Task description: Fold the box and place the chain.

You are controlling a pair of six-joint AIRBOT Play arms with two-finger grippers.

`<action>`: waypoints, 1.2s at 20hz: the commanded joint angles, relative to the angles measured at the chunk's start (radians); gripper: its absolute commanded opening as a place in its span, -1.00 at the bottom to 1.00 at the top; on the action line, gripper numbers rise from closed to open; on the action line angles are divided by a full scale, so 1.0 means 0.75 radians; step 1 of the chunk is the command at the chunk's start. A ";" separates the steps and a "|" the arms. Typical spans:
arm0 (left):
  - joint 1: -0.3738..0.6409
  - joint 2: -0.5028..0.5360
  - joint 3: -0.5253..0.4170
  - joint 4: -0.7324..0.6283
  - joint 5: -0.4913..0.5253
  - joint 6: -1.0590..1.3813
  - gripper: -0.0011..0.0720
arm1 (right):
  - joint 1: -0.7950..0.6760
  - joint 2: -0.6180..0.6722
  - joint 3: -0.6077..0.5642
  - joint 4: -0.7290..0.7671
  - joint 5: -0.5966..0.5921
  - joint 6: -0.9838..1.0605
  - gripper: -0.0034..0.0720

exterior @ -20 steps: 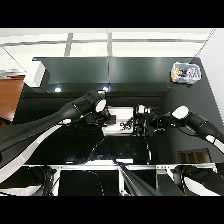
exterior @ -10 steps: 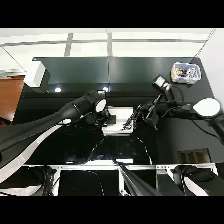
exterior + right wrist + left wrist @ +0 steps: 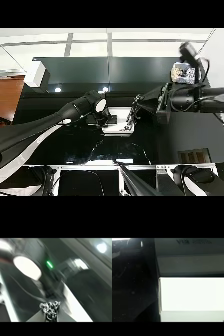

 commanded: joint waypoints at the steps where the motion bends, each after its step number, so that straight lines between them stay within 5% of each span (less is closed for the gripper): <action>1: 0.001 -0.001 0.001 -0.003 0.001 0.000 -0.88 | 0.002 0.005 0.040 0.180 -0.004 0.026 -0.83; 9: 0.001 -0.001 0.001 -0.003 0.001 0.000 -0.88 | 0.003 -0.005 0.012 0.174 -0.014 0.026 -0.83; 20: 0.001 0.000 0.001 -0.003 -0.001 0.000 -0.88 | 0.042 -0.210 -0.352 0.083 -0.204 0.039 -0.82; 21: 0.001 0.000 0.001 -0.003 -0.001 0.000 -0.88 | 0.041 -0.212 -0.355 0.081 -0.200 0.039 -0.55; 22: 0.001 0.000 0.001 -0.003 -0.001 0.000 -0.88 | 0.040 -0.212 -0.354 0.082 -0.193 0.038 0.06; 23: 0.001 0.000 0.001 -0.003 0.000 0.000 -0.88 | 0.032 -0.211 -0.343 0.063 -0.171 0.036 0.40; 24: 0.001 0.000 0.001 -0.003 0.000 0.000 -0.88 | 0.002 -0.208 -0.319 0.010 -0.121 0.036 0.39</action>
